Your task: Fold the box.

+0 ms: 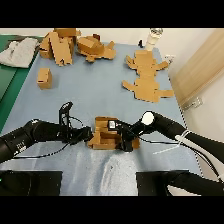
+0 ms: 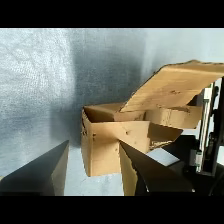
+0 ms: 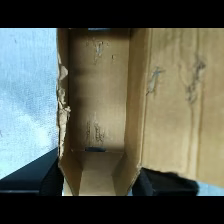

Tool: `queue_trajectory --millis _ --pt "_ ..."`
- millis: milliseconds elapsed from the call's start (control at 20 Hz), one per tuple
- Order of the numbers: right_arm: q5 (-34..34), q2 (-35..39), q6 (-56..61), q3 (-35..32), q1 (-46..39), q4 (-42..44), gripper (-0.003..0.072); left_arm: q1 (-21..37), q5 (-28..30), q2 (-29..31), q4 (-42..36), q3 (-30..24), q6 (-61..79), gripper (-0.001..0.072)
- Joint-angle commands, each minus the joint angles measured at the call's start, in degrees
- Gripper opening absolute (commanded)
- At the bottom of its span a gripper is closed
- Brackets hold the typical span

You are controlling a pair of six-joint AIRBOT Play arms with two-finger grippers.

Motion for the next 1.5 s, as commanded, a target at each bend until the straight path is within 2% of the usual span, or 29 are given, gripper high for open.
queue_trajectory --millis 0,300,500,650,900,1100,1250,1450 --pt "-1.2 0.1 -0.4 0.0 0.0 -0.5 0.0468 -0.5 0.0 0.0 -0.3 0.0 0.0 0.0456" --pt "-1.2 0.5 -0.2 0.0 0.1 -1.2 0.0468 -4.0 3.3 0.0 -0.2 0.0 -0.5 0.0457" --pt "-3.7 2.2 4.0 0.0 2.0 -6.5 0.0468 -4.0 3.5 -0.3 -0.2 0.0 -1.1 0.0457" --pt "-4.2 2.1 4.9 0.0 2.3 -6.5 0.0468 -4.0 3.3 -0.7 -0.2 0.0 -1.1 0.0457" --pt "-4.2 2.1 5.4 0.0 2.3 -6.4 0.0468 -4.0 3.6 -4.2 -0.3 0.0 -3.2 0.0457" --pt "-4.2 2.1 5.4 0.0 2.3 -6.4 0.0468 -6.4 5.9 -6.0 -0.2 1.5 -4.1 0.0457" --pt "-4.2 2.1 5.4 0.0 2.3 -6.4 0.0468 -7.8 5.3 -7.1 0.0 4.0 -4.3 0.0456" --pt "-4.2 2.1 5.4 0.0 2.3 -6.4 0.0468 -8.7 0.7 -11.9 4.5 6.5 -8.5 0.0456"
